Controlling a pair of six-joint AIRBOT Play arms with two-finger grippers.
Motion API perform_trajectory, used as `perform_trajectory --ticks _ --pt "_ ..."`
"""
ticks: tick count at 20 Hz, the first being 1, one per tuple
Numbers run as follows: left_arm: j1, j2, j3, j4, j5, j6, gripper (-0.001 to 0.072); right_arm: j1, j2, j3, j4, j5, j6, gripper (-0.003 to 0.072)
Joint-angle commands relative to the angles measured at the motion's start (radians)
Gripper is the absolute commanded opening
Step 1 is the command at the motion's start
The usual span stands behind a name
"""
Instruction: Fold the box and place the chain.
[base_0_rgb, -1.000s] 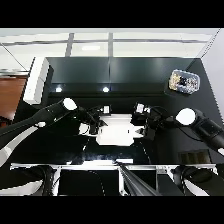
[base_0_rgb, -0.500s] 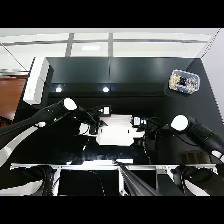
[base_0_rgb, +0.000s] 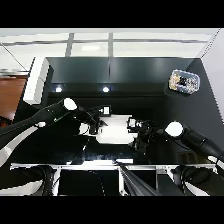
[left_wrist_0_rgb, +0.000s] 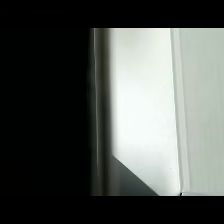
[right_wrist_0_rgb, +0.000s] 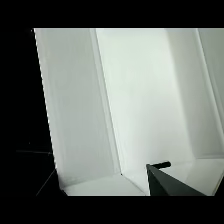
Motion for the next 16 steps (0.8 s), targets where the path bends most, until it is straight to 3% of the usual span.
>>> perform_trajectory --ticks 1,7,13,16 --pt "0.0 -0.001 -0.001 0.001 -0.003 -0.002 0.0027 0.005 0.006 0.002 0.039 -0.041 -0.002 0.0623" --pt "0.0 -0.001 -0.001 0.001 -0.003 -0.003 0.0027 -0.026 0.058 0.042 -0.08 -0.142 -0.008 0.0623" --pt "0.0 0.0 -0.001 0.001 -0.022 -0.002 0.0027 -0.062 0.061 0.056 -0.114 -0.083 -0.039 0.0623" --pt "0.0 0.0 -0.001 0.001 -0.022 -0.003 0.0027 -0.062 0.049 0.056 -0.053 -0.053 -0.089 0.0623"
